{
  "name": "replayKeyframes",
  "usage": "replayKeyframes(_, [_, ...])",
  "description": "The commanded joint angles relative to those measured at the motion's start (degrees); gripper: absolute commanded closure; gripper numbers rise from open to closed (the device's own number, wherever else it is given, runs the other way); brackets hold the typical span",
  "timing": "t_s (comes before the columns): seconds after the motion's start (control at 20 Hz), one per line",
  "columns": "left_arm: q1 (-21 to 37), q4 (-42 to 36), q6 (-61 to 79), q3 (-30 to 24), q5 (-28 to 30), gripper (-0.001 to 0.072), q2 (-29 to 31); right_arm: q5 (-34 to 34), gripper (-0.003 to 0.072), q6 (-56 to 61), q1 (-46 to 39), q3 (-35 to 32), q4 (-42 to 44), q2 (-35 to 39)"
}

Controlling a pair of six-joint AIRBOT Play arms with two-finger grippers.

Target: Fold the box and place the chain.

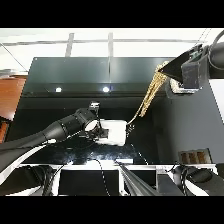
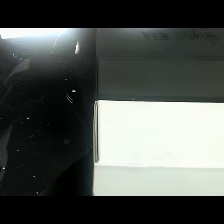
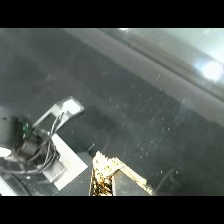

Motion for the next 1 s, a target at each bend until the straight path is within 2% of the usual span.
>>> replayKeyframes(0.0, [0.00, 0.02, -0.31, -0.02, 0.04, 0.0683, -0.02, 2.05, 0.0662, -0.57, 0.83, -0.13, -0.37, 0.59])
replayKeyframes(0.2, [0.26, 0.35, -0.31, -0.02, 0.22, 0.0683, -0.02, 3.19, 0.0662, -0.63, 0.85, -1.55, 1.53, 1.14])
replayKeyframes(0.3, [0.39, 0.28, -0.31, -0.02, -0.02, 0.0683, -0.02, 1.33, 0.0661, -0.70, 0.85, -4.81, 6.47, 1.95])
replayKeyframes(0.5, [1.05, 0.24, -0.74, 0.35, 0.59, 0.0683, -0.02, -0.33, 0.0661, -0.98, 0.85, -10.82, 9.99, 2.99])
replayKeyframes(0.75, [1.44, 0.48, -0.76, 0.39, 0.92, 0.0684, -0.02, -4.20, 0.0661, -1.33, 1.03, -11.10, 17.31, 2.99])
replayKeyframes(0.95, [1.42, 0.42, -0.79, 0.39, 1.44, 0.0683, -0.02, -6.01, 0.0661, -1.27, 4.35, -12.74, 17.73, 2.97])
